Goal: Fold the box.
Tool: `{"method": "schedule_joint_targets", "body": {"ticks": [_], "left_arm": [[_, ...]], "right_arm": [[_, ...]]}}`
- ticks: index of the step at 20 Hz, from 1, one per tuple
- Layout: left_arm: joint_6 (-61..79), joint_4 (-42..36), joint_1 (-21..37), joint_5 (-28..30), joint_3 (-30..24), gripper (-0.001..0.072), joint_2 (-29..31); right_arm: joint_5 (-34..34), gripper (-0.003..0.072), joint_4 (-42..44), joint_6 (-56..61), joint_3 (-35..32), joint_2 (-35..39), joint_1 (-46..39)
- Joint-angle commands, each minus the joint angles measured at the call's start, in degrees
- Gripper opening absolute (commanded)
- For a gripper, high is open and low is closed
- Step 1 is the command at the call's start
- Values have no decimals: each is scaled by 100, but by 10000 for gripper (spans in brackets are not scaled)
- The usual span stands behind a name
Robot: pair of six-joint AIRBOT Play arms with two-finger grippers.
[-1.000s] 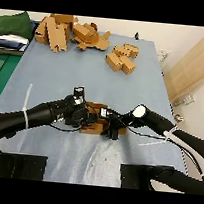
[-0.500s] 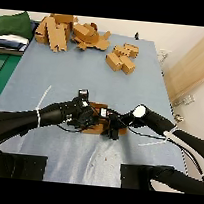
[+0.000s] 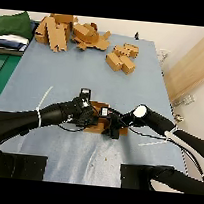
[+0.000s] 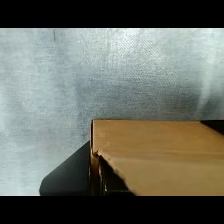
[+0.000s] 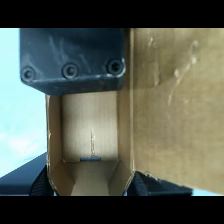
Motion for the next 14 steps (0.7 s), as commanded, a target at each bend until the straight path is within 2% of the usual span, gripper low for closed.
{"method": "schedule_joint_targets", "body": {"ticks": [1, 2, 3, 4, 10, 14], "left_arm": [[101, -42, -2, 203, 7, 17, 0], [109, -85, -2, 201, 4, 125, 2], [98, -105, -2, 201, 7, 431, 2], [90, -138, 0, 199, 4, 528, 2], [79, -361, 11, 197, 7, 534, 26], [79, -354, 111, 166, 7, 534, 243]], "right_arm": [[2, 410, 9, -20, 4, -4, 7], [2, 410, 9, -20, 4, -4, 7], [2, 410, 9, -20, 4, -4, 7], [2, 410, 9, -17, 4, -4, 7], [2, 410, 9, -20, 4, -4, 7], [2, 410, 9, -20, 4, -4, 7]]}}
